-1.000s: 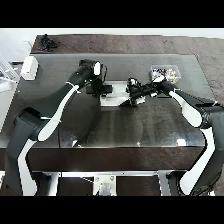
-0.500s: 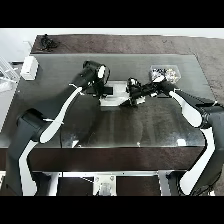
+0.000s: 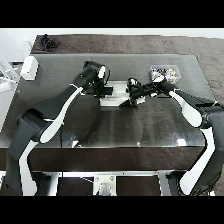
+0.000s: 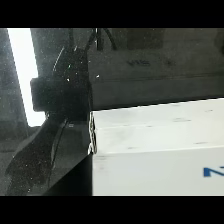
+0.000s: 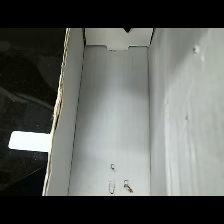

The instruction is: Fold the box and place the chain.

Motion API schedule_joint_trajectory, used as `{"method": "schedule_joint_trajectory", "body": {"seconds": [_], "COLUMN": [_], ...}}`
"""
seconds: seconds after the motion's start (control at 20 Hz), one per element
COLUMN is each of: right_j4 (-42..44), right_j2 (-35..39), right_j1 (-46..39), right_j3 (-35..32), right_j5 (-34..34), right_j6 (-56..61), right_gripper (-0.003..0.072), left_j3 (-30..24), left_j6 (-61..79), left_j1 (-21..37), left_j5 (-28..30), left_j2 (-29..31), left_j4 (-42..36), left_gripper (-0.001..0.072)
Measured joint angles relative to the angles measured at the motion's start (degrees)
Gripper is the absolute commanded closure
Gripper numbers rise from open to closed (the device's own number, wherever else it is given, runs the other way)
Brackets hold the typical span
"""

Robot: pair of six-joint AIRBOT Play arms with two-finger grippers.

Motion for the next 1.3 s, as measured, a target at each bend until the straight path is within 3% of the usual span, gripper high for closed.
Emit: {"method": "schedule_joint_trajectory", "body": {"seconds": [0.15,0.25,0.75,0.8,0.85,1.1,1.3], "right_j4": [0.0,0.0,-0.1,-0.1,-0.1,0.0,0.0], "right_j2": [0.0,0.0,0.0,0.0,0.0,0.0,0.0], "right_j1": [0.0,0.0,0.0,0.0,0.0,0.0,0.0], "right_j3": [0.0,0.0,0.0,0.0,0.0,0.0,0.0], "right_j5": [0.0,0.0,0.1,0.1,0.0,0.0,0.0], "right_j6": [0.0,-0.1,-0.1,-0.1,-0.1,0.0,0.0], "right_gripper": [0.0121,0.0121,0.0121,0.0121,0.0121,0.0121,0.0121], "left_j3": [0.0,0.1,2.7,2.8,2.8,3.0,3.0], "left_j6": [0.1,0.4,0.9,1.3,1.7,5.1,11.8], "left_j1": [0.0,0.0,0.6,0.6,0.6,0.7,0.7], "left_j5": [0.2,0.6,-2.6,-2.7,-3.0,-6.0,-9.9], "left_j2": [0.0,-0.1,0.3,0.4,0.4,1.9,6.4], "left_j4": [0.0,-0.3,-2.8,-2.9,-3.3,-3.7,-3.4], "left_gripper": [0.0685,0.0387,0.0373,0.0134,0.0040,0.0039,0.0039]}}
